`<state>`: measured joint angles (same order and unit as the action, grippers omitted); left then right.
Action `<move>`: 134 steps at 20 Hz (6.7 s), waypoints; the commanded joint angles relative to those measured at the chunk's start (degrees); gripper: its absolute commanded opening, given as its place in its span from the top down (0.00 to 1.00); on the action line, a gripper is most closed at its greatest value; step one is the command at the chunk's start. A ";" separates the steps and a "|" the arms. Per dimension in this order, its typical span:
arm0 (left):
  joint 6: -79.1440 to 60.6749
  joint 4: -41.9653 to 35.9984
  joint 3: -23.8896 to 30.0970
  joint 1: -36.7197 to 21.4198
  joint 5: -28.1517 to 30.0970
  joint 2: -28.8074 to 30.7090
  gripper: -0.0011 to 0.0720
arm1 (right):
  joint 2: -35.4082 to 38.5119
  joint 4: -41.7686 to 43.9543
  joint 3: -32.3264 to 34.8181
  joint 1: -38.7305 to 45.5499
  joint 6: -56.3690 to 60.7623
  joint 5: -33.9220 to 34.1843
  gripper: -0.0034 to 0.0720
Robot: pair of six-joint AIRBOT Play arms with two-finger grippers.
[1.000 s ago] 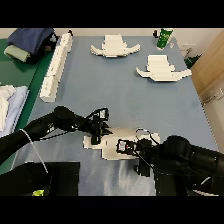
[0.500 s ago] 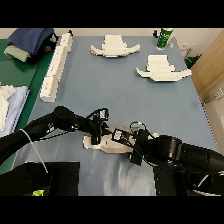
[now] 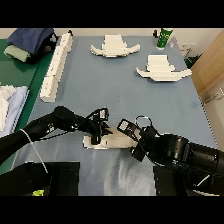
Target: Fold the box.
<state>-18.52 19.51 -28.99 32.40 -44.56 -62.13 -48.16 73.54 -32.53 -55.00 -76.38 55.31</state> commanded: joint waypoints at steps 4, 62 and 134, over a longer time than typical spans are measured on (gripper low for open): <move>0.00 0.02 0.02 0.02 -0.02 -0.02 0.97 | 1.70 3.34 -0.09 7.08 -13.55 0.35 0.00; 0.00 0.02 0.02 0.02 -0.02 -0.02 0.97 | -5.53 54.01 10.40 34.36 -93.22 -12.04 0.02; 0.00 0.02 0.02 0.02 -0.02 -0.02 0.97 | -6.86 55.25 11.21 35.26 -95.51 -12.63 0.28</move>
<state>-18.50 19.53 -28.99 32.42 -44.60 -62.13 -55.00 130.06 -21.34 -19.73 -171.92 42.57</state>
